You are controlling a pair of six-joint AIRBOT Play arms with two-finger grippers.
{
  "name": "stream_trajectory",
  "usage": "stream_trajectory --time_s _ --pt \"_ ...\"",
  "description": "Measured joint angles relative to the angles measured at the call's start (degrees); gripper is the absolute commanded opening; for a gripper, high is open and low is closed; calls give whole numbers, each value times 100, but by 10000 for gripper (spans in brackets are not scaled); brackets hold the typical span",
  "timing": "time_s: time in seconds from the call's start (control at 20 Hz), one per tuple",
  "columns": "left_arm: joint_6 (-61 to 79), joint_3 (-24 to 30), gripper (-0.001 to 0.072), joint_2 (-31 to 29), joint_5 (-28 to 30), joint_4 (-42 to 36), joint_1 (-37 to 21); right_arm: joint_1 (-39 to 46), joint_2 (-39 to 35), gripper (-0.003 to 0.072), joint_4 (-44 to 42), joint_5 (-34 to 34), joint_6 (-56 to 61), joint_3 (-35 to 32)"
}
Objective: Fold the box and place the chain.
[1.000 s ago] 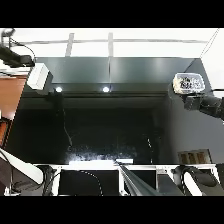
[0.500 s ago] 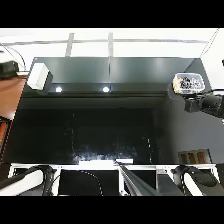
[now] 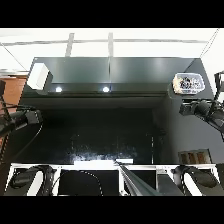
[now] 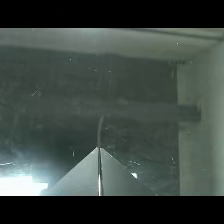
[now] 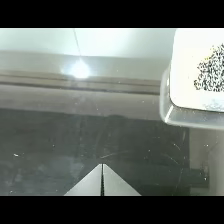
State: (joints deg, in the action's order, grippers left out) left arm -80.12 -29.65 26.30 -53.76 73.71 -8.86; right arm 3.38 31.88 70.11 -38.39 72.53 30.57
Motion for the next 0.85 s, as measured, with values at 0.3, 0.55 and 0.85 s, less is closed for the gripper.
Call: stream_trajectory --time_s 0.3,0.55,0.85 --pt "-94 258 25 -439 -170 -422 17 0 -13 12 0 221 13 -101" --pt "-129 295 25 -498 -214 -544 17 0 -15 12 2 254 13 -116" --pt "-129 297 25 -511 -214 -579 17 0 -15 12 2 262 13 -116"
